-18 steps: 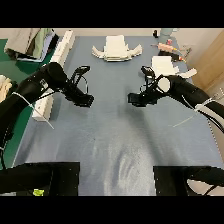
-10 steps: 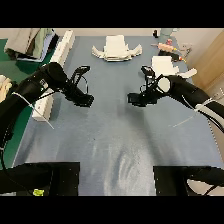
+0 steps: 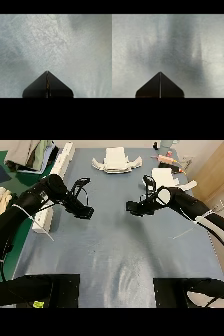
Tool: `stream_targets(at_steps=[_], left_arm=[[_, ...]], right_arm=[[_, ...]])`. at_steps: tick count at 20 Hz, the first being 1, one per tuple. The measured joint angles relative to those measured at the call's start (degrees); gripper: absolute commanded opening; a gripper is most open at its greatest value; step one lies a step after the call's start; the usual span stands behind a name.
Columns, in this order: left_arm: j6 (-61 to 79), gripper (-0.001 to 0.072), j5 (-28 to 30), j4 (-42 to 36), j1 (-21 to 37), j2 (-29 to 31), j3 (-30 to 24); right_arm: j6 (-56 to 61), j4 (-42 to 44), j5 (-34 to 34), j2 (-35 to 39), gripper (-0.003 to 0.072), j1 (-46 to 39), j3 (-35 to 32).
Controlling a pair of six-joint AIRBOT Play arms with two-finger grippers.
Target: Fold the box.
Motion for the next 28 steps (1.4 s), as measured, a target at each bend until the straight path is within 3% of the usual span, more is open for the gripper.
stream_targets(at_steps=[2,4,5,10,15,21,28], left_arm=[[0.0,0.0016,0.0,0.0,0.0,0.0,0.0],[0.0,0.0016,0.02,-0.02,0.0,0.0,0.0],[0.0,0.0016,0.02,-0.02,0.0,0.0,0.0],[0.0,0.0016,0.04,-0.02,-0.07,0.0,0.0],[0.0,0.0016,0.28,0.04,-0.07,0.0,-0.02],[0.0,0.0016,0.35,-0.04,-0.07,0.0,0.0],[0.0,0.0016,0.35,0.0,-0.07,0.0,0.0]], right_arm=[[-0.13,0.81,1.57,-0.15,0.0172,-0.96,0.83],[-0.52,-1.16,4.35,-1.09,0.0345,-5.51,4.59],[-0.94,-2.99,6.36,-2.14,0.0372,-9.16,7.58],[-3.8,-6.38,10.32,-11.93,0.0372,-31.5,24.98],[-11.47,0.46,9.62,-25.59,0.0372,-45.68,39.89],[-15.41,4.17,6.8,-39.82,0.0372,-49.88,53.57],[-16.63,4.79,1.97,-46.73,0.0371,-50.86,56.92]])
